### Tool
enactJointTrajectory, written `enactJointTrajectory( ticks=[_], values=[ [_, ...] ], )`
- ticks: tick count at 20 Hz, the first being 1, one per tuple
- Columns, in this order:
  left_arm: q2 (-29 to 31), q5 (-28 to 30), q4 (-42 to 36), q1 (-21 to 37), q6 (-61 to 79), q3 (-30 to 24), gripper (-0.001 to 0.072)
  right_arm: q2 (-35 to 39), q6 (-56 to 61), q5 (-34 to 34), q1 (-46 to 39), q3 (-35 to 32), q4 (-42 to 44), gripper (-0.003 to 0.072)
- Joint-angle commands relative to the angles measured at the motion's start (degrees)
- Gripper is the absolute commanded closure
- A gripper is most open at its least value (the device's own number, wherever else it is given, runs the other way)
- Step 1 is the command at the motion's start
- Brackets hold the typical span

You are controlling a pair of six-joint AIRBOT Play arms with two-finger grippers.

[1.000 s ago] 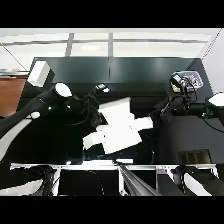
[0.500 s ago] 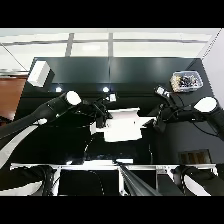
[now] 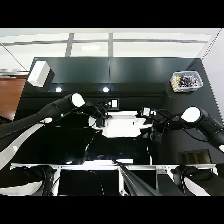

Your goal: Fold the box and place the chain.

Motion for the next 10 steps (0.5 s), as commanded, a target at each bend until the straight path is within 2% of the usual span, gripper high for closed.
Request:
enactJointTrajectory(
  ticks=[1, 4, 7, 10],
  values=[
    [-0.4, 0.7, 1.4, -0.1, 0.4, 0.0, 0.0686, -0.1, -2.4, -2.3, 2.9, -1.6, -0.9, -0.0007],
    [-0.4, 0.6, 1.4, -0.1, 0.4, 0.0, 0.0686, -0.1, -2.6, -7.6, 5.6, -4.7, 3.4, -0.0007],
    [-0.4, 0.3, 1.3, -0.1, 0.3, 0.0, 0.0686, -0.1, -3.9, -16.1, 8.2, -8.5, 16.3, -0.0007],
    [-0.4, -0.4, 1.3, -0.1, 0.3, 0.0, 0.0686, 0.1, -9.2, -16.7, 9.0, -8.1, 17.0, -0.0007]
  ],
)
